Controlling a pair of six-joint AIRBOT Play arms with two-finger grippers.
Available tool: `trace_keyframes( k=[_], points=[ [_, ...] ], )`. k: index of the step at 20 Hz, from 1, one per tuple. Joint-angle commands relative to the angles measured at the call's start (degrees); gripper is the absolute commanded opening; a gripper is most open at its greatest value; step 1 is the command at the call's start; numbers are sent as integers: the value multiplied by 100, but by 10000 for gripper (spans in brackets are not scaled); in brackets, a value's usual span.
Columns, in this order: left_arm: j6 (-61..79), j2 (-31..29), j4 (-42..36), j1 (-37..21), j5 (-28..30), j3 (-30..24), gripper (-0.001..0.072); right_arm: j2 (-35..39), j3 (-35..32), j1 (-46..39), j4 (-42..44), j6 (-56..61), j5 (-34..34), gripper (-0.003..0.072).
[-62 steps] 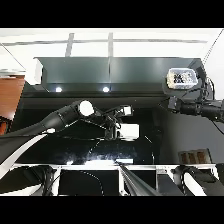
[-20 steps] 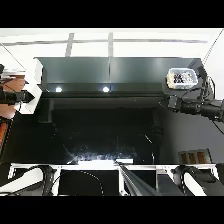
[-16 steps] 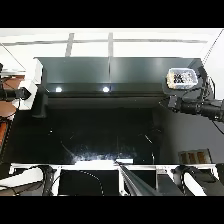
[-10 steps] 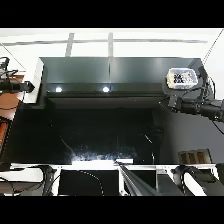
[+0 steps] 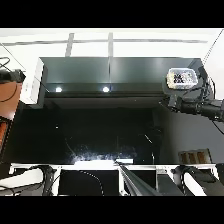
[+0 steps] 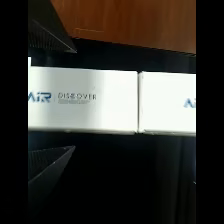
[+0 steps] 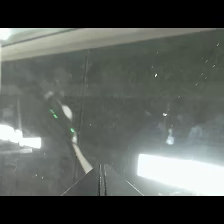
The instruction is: Fold the box and place the chain.
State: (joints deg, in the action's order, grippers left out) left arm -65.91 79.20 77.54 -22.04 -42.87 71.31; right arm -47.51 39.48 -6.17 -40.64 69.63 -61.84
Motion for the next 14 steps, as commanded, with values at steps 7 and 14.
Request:
trace_keyframes(
  k=[7, 14],
  points=[
    [-376, -1711, -1860, 1878, -1952, -426, 29, 92, 852, -26, -1858, -125, -627, 43],
    [-1864, -3331, -520, 4535, 208, -3300, 30, 457, -127, -24, -2393, -63, 1082, 42]
  ],
)
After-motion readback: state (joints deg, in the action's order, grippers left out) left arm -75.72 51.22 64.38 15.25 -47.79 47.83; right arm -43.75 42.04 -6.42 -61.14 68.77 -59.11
